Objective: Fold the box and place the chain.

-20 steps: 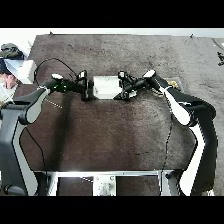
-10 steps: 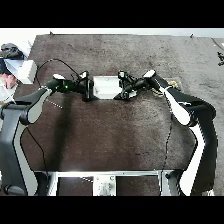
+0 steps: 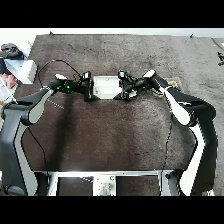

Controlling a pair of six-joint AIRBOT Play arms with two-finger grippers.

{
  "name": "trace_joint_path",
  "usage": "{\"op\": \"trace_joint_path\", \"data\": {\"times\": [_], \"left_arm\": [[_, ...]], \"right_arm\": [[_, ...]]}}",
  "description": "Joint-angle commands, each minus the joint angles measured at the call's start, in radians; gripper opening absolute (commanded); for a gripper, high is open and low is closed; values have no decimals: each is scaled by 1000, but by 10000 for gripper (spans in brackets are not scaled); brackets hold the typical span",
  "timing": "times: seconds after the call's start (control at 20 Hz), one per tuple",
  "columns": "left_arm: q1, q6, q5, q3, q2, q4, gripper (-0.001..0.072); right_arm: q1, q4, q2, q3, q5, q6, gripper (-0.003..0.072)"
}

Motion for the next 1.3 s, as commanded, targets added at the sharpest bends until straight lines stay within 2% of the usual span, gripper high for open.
{"op": "trace_joint_path", "data": {"times": [0.0, 0.2, 0.3, 0.35, 0.45, 1.25], "left_arm": [[0, -2, 18, 0, 0, 16, 718], [0, -2, 17, 0, 0, 22, 711], [0, -2, 12, 0, 0, 22, 504], [0, -2, 12, 0, 0, 21, 501], [0, -2, 11, 0, 0, 21, 354], [0, -2, 14, 0, 0, 20, 345]], "right_arm": [[0, 0, 0, 0, 0, 0, 358], [0, 0, 0, 0, 0, 0, 358], [0, 0, 0, 0, 0, 0, 358], [0, 0, 0, 0, 0, 0, 358], [0, 0, 0, 0, 0, 0, 358], [0, 0, 0, 0, 0, 0, 357]]}}
